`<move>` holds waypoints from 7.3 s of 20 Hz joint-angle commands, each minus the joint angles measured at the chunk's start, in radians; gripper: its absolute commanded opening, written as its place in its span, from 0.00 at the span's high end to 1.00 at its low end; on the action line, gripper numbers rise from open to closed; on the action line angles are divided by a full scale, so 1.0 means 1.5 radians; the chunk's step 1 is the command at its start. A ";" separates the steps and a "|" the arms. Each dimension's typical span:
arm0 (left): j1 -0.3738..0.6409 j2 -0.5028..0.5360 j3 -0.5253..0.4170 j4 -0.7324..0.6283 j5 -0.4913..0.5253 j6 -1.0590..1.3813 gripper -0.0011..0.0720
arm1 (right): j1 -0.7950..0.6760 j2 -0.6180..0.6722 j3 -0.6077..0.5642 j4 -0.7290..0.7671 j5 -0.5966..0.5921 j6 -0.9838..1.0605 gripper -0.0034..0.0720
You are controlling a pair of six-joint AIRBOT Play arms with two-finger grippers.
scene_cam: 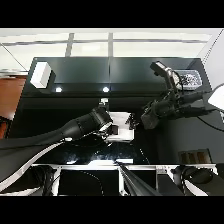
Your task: Fold the box and place the chain.
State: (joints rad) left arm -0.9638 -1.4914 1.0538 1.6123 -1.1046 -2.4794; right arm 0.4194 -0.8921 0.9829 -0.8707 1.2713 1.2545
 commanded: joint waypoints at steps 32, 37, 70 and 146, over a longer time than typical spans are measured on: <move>0.001 0.000 0.000 0.000 0.003 0.000 0.94 | -0.341 -0.332 -0.038 -0.315 -0.475 0.352 0.03; 0.001 0.000 0.000 0.000 0.003 0.000 0.94 | -0.342 -0.436 0.035 -0.315 -0.470 0.353 0.34; 0.001 0.000 0.000 0.000 0.000 0.000 0.94 | -0.214 0.094 -0.003 0.075 0.131 -0.034 0.91; 0.001 0.000 0.000 0.000 0.000 0.000 0.94 | 0.100 -0.036 -0.487 0.108 -0.502 -0.707 0.20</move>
State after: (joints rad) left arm -0.9634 -1.4914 1.0542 1.6119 -1.1038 -2.4798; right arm 0.5655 -0.9386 0.2527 -0.7036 0.5179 0.1921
